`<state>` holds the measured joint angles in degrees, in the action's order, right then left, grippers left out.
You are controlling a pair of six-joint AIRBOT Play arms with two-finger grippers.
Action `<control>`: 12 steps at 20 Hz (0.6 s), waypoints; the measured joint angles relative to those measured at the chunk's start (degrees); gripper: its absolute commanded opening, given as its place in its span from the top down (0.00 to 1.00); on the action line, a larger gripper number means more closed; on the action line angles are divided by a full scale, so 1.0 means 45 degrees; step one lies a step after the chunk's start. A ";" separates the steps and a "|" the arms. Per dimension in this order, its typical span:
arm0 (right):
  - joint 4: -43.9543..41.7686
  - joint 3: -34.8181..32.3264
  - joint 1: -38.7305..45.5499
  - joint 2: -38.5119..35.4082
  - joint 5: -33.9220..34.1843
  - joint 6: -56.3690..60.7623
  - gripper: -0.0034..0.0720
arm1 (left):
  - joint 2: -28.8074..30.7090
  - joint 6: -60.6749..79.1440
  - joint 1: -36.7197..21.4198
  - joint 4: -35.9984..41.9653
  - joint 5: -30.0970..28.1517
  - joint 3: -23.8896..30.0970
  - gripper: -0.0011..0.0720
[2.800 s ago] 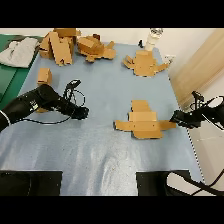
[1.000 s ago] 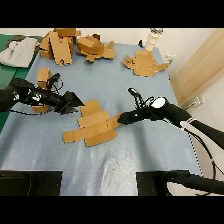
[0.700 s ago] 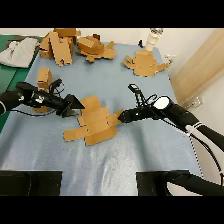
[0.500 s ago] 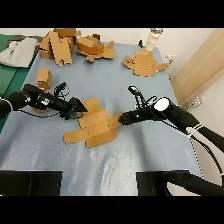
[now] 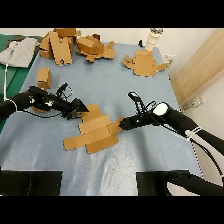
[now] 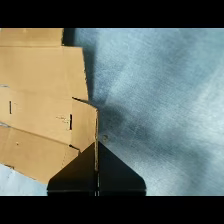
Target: Fold the box.
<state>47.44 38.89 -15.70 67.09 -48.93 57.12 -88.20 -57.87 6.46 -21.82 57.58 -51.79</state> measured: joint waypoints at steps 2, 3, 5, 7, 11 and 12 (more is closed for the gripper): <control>-0.0073 -0.0034 0.0000 0.0000 0.0160 0.0000 0.95 | -0.0015 0.0029 0.0024 0.0000 0.0034 0.0000 0.11; -0.0112 -0.0044 0.0000 0.0000 0.0253 0.0000 0.95 | -0.0029 0.0053 0.0063 0.0005 0.0097 0.0000 0.11; -0.0131 -0.0053 0.0000 0.0000 0.0330 0.0005 0.95 | -0.0068 0.0131 0.0175 0.0063 0.0311 0.0000 0.11; -0.0155 -0.0053 0.0000 0.0000 0.0389 0.0005 0.95 | -0.0126 0.0359 0.0325 0.0253 0.0515 0.0000 0.12; -0.0160 -0.0053 0.0000 0.0000 0.0452 0.0010 0.95 | -0.0185 0.1865 0.0607 0.1132 0.0996 0.0000 0.51; -0.0160 -0.0058 0.0000 0.0000 0.0452 0.0015 0.95 | -0.0189 0.2341 0.0641 0.1423 0.1088 0.0000 0.51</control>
